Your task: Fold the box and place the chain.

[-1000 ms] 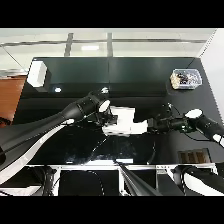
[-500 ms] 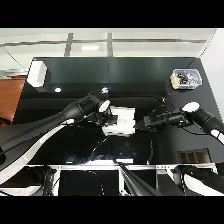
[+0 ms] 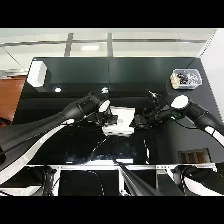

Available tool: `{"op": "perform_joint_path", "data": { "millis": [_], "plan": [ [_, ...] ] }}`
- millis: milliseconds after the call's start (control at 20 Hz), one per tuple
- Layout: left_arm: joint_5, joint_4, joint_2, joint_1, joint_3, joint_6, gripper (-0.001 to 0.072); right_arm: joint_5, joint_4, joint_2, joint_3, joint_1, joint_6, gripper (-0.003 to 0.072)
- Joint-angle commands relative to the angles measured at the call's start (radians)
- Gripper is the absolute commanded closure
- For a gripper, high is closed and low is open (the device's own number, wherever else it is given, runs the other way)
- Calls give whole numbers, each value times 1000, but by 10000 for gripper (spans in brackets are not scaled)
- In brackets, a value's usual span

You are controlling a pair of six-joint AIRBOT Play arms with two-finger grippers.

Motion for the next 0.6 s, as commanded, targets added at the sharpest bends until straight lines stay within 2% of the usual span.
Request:
{"op": "perform_joint_path", "data": {
  "millis": [0,250,550],
  "plan": [
    [0,0,0,1,0,0,682,-49,-124,0,29,63,149,332],
    [0,0,0,1,0,0,682,-130,-229,-8,49,153,314,332],
    [0,0,0,1,0,0,682,-127,-386,-74,140,257,550,334]
  ]
}}
